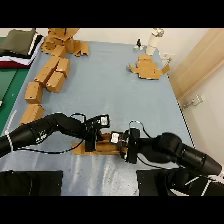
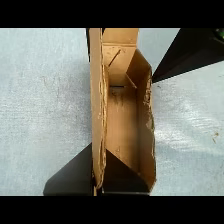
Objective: Fold the box.
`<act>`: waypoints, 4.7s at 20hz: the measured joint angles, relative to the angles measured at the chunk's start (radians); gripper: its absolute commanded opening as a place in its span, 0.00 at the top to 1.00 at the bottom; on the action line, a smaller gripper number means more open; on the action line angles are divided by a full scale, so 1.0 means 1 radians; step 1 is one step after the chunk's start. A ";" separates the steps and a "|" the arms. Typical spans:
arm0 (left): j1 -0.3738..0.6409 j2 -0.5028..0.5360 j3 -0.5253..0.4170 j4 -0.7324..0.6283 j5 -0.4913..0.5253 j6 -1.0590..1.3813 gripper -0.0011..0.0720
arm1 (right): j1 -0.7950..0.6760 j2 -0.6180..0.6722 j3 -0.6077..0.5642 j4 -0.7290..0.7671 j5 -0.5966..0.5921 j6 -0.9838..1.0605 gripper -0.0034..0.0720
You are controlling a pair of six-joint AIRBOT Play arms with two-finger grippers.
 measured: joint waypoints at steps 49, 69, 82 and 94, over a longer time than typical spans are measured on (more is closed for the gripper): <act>0.000 0.000 0.000 0.000 0.000 0.000 0.97 | -0.294 -0.301 0.000 0.534 -0.023 -0.703 0.29; 0.000 0.000 0.000 -0.001 -0.058 0.003 0.97 | -0.295 -0.301 0.000 0.532 -0.034 -0.702 0.29; 0.002 0.003 -0.001 -0.008 -0.106 -0.119 0.41 | -0.294 -0.301 0.000 0.530 -0.034 -0.707 0.29; 0.002 0.172 -0.001 0.350 -0.011 -0.628 0.26 | -0.294 -0.301 0.000 0.531 -0.034 -0.703 0.29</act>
